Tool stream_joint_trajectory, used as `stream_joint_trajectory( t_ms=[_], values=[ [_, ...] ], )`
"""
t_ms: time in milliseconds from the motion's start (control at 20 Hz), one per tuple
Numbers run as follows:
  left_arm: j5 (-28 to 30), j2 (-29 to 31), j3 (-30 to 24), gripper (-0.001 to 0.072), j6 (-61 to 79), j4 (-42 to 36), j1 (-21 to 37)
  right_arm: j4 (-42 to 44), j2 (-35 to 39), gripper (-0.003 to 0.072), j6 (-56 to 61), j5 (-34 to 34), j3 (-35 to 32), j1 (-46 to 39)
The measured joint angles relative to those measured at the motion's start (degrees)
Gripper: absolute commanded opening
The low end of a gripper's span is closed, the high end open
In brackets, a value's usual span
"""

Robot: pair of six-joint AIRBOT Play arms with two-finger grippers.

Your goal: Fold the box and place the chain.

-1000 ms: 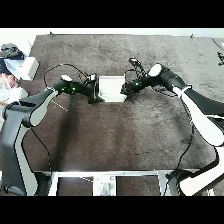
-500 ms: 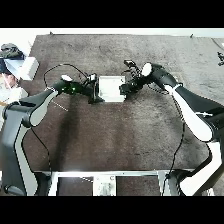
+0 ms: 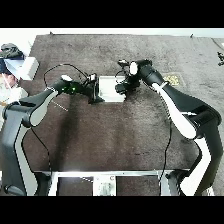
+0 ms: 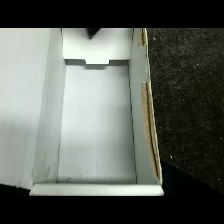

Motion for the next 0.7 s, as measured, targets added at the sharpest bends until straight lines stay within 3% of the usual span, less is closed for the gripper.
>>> stream_joint_trajectory(
  t_ms=[50,350,450,500,700],
  values=[
    [0.0,0.0,0.0,0.0284,0.0,0.0,0.0,-0.9,-0.3,0.0343,1.4,0.5,0.3,0.4],
    [0.0,0.0,0.0,0.0284,0.0,0.0,0.0,-3.7,-1.9,0.0336,8.9,1.4,0.9,1.3],
    [0.0,0.0,0.0,0.0284,0.0,0.0,0.0,-4.0,-2.0,0.0317,10.6,1.1,1.0,1.4],
    [0.0,0.0,0.0,0.0284,0.0,0.0,0.0,-4.1,-2.1,0.0227,11.2,0.7,1.0,1.5],
    [0.0,0.0,0.0,0.0284,0.0,0.0,0.0,-4.3,-2.2,0.0222,13.4,-0.9,1.0,1.8]
  ],
)
